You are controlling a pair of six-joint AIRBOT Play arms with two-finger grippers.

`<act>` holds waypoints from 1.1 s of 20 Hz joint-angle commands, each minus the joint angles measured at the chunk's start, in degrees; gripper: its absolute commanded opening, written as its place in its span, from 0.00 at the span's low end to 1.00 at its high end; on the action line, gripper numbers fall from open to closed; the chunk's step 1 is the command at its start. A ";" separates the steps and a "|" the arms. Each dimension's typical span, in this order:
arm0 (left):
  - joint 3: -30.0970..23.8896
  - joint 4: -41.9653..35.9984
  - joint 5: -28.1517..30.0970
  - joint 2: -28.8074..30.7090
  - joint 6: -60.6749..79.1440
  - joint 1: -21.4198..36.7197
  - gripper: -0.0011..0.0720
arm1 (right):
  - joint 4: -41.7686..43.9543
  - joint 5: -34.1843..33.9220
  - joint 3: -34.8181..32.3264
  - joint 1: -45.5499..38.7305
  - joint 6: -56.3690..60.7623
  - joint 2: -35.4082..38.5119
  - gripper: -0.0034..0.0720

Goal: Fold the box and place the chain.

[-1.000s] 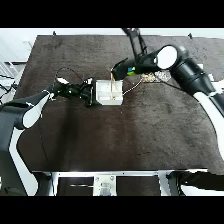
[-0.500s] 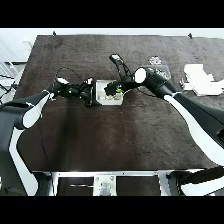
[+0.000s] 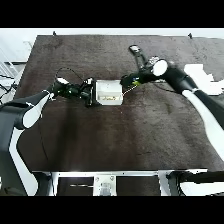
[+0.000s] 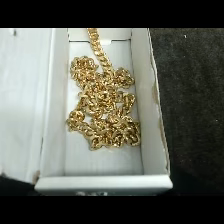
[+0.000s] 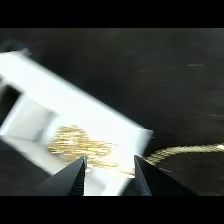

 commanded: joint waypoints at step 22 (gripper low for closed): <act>0.02 0.00 0.02 0.00 0.02 -0.04 0.66 | 15.17 -17.44 6.69 -13.64 1.84 -19.78 0.06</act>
